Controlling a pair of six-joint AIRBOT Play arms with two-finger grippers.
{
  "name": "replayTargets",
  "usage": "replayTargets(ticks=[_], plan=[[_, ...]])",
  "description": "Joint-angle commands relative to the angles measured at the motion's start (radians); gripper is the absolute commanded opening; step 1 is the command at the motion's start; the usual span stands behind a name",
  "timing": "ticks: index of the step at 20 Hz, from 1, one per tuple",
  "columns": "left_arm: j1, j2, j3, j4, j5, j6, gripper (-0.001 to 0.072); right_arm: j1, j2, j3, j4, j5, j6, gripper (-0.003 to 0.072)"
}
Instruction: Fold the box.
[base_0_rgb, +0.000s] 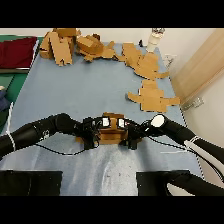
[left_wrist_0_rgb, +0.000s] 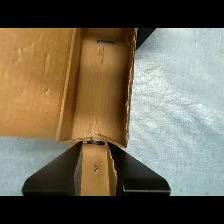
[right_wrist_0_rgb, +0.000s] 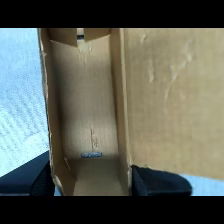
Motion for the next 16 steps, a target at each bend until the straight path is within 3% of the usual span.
replayTargets(ticks=[1,10,11,16], plan=[[-0.003,-0.009,0.0,-0.006,0.016,0.024,0.0222,0.0,0.0,0.001,0.0,0.0,0.0,0.0509],[-0.033,-0.023,0.0,-0.006,0.045,0.049,0.0224,0.0,0.0,0.001,0.0,0.001,0.0,0.0509],[-0.033,-0.023,0.0,-0.008,0.045,0.049,0.0252,0.0,0.0,0.001,0.0,0.001,0.0,0.051],[-0.033,-0.023,0.0,-0.011,0.051,0.049,0.0229,0.0,0.0,0.001,0.0,0.001,0.001,0.0509]])
